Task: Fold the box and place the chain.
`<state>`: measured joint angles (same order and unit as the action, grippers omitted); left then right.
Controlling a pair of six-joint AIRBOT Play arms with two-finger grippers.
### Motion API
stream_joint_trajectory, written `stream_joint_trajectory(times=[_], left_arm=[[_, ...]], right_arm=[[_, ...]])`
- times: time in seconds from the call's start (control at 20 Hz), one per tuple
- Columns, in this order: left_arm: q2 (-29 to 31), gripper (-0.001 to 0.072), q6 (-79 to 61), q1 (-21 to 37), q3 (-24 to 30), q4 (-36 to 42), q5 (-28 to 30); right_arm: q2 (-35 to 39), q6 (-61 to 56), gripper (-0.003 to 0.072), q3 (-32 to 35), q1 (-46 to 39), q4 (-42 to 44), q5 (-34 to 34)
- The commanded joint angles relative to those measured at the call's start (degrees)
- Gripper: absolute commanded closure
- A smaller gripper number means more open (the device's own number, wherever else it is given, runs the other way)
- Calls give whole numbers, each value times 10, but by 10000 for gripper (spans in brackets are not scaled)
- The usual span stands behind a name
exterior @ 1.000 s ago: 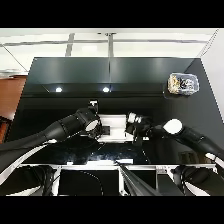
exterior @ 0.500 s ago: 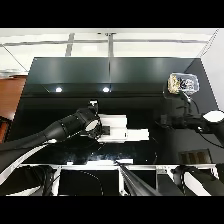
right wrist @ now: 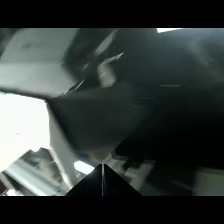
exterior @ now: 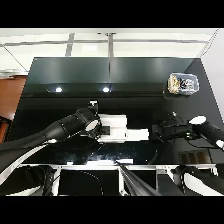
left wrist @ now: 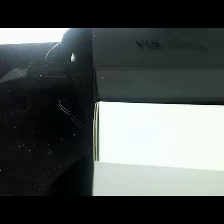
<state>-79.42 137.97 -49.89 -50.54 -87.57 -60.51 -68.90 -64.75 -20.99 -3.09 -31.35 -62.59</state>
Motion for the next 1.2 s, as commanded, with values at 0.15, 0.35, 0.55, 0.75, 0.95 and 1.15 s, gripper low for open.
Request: stream_joint_trajectory(times=[0.15, 0.35, 0.55, 0.75, 0.95, 1.15], left_arm=[[0, 680, 0, 0, 0, 0, 0], [0, 680, 0, 0, 0, 0, 0], [0, 680, 0, 0, 0, 0, 0], [0, 680, 0, 0, 0, 0, 0], [0, 680, 0, 0, 0, 0, 0], [0, 681, 0, 0, 0, 0, 1]], right_arm=[[-32, 88, 609, -17, 61, 136, -15], [-32, 112, 178, -44, 68, 136, -62], [-32, 112, 179, -69, 121, 136, -54], [-32, 64, 183, -106, 190, 127, 23], [-32, -54, 191, -144, 257, 21, 78], [-32, -239, 256, -183, 343, -139, 125]])
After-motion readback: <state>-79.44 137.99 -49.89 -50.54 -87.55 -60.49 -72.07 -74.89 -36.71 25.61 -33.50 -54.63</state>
